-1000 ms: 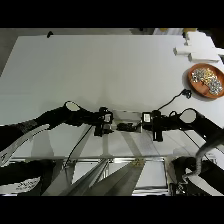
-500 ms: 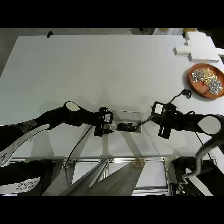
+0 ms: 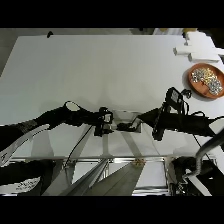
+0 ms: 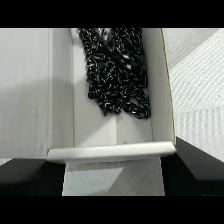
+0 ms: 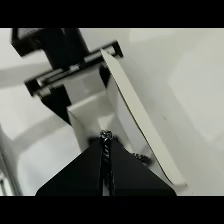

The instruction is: Fold the box and place the chain.

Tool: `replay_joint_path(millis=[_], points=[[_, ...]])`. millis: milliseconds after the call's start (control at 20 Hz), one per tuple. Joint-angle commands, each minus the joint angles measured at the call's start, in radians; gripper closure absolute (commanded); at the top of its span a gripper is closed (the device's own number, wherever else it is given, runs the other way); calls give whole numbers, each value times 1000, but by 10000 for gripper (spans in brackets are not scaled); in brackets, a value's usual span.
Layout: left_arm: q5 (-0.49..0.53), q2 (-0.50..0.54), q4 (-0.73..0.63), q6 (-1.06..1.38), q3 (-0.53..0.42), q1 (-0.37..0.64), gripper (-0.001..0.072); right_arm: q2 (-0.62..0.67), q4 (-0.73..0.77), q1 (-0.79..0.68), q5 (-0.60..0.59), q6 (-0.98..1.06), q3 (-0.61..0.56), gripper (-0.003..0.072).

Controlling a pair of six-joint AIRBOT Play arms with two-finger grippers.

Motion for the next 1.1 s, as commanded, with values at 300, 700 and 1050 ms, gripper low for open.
replay_joint_path(millis=[300, 700, 1050], points=[[0, 0, 0, 0, 0, 0, 575, -225, 24, 206, -220, 6, 1, 673], [0, 0, 0, 0, 0, 1, 575, -247, -194, 200, -182, 136, 128, 528], [0, 0, 0, 0, 0, 0, 575, -252, -607, -105, -87, 643, 312, 676]])
